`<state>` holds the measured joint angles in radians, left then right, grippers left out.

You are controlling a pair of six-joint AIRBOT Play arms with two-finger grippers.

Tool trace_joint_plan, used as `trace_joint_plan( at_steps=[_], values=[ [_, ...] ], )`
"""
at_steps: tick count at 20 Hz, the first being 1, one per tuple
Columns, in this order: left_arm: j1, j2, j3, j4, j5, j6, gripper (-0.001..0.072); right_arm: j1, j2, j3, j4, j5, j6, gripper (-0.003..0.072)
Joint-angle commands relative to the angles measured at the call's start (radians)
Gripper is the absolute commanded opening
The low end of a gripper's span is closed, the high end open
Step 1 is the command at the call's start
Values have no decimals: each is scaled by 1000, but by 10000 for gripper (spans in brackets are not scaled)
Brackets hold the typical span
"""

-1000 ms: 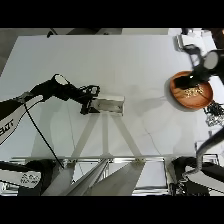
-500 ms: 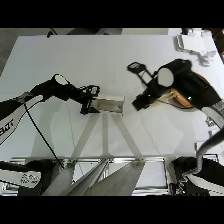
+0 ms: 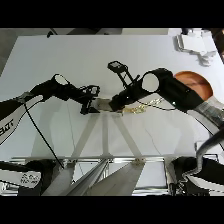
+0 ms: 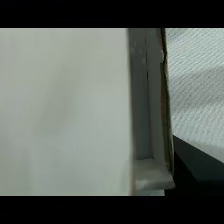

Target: Fold the box and place the chain.

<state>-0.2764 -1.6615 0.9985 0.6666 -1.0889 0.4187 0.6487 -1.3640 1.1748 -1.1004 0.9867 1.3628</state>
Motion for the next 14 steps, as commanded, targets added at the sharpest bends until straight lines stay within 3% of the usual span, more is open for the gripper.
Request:
trace_joint_plan(
  at_steps=[1,5,10,11,12,13,14],
  values=[
    [0,0,0,0,0,0,433,5,-33,0,222,-135,-208,19],
    [0,0,0,0,0,0,433,4,-37,0,268,-312,-245,18],
    [0,0,0,0,0,0,433,3,-37,0,117,-214,-245,22],
    [0,0,0,0,0,0,433,3,-37,0,73,-172,-245,94],
    [0,0,0,0,0,0,433,3,-37,0,35,-131,-245,302],
    [0,0,0,0,0,0,433,3,-37,0,10,-102,-245,382],
    [0,0,0,0,0,0,433,2,-37,0,1,-79,-246,382]
  ],
)
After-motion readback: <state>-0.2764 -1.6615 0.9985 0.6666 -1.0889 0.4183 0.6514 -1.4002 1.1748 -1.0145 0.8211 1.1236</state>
